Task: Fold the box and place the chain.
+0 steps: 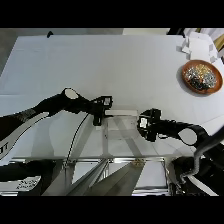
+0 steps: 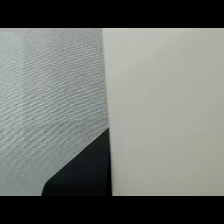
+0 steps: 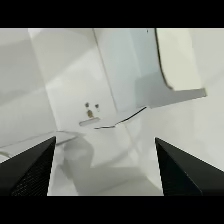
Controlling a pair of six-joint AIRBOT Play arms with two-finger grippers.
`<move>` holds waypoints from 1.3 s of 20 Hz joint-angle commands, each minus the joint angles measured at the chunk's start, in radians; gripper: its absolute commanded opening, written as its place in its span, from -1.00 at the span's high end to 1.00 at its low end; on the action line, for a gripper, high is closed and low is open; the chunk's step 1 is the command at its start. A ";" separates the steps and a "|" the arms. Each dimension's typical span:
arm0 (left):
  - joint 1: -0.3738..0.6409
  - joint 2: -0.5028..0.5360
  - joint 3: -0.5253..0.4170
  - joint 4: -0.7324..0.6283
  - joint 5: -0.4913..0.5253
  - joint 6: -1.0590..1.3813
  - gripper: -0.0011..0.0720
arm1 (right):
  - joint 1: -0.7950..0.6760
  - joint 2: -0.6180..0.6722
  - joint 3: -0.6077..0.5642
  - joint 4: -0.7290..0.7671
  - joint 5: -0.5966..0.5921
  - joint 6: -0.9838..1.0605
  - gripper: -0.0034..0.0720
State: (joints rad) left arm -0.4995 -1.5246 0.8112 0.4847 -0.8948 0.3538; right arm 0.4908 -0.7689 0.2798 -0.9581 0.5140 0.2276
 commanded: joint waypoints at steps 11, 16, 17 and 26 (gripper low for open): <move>-0.001 0.001 0.001 0.000 0.000 0.000 0.94 | 0.008 0.140 -0.068 -0.037 0.081 -0.132 -0.93; -0.001 0.001 0.001 0.000 0.000 0.000 0.94 | 0.175 0.121 -0.102 -0.020 0.003 -0.078 -0.95; -0.001 0.001 0.001 0.000 0.000 0.000 0.94 | 0.191 0.114 -0.102 -0.002 -0.024 -0.070 -0.95; -0.001 0.001 0.001 0.000 0.000 0.000 0.94 | 0.193 0.029 -0.090 0.048 -0.090 0.037 -0.94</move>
